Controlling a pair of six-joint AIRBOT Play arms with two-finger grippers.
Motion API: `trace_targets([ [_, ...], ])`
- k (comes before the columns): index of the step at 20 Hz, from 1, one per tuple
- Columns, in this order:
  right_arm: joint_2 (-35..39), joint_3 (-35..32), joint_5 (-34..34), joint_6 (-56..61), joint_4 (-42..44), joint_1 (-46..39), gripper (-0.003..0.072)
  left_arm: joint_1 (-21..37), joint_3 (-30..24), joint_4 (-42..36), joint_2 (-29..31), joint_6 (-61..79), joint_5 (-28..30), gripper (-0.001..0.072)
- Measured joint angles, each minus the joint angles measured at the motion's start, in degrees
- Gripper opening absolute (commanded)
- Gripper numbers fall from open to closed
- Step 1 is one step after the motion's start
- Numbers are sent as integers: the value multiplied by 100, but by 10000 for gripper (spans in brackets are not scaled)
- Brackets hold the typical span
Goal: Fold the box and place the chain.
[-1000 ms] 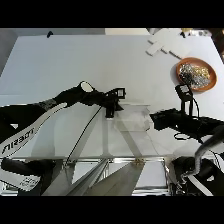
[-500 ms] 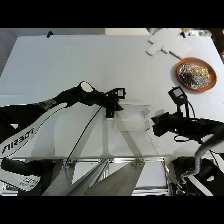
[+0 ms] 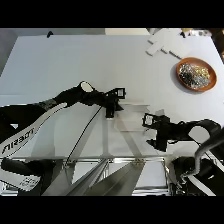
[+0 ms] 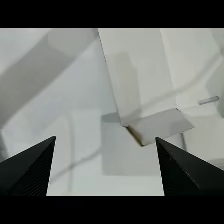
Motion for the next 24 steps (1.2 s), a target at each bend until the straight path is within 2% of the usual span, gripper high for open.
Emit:
trace_targets([
  [6, -149, -597, -1445, -470, -428, 138, 702, 0, 0, 0, 0, 0, 0, 10],
  [12, -203, -942, -2448, -599, -511, 160, 694, 0, 0, -2, 0, 0, 0, 10],
  [20, -566, -997, -3246, -651, -404, 367, 691, 0, 2, 4, 2, 7, -11, 10],
  [24, -511, -734, -3112, -647, -380, 280, 691, 2, 0, 7, 2, 7, -11, 10],
])
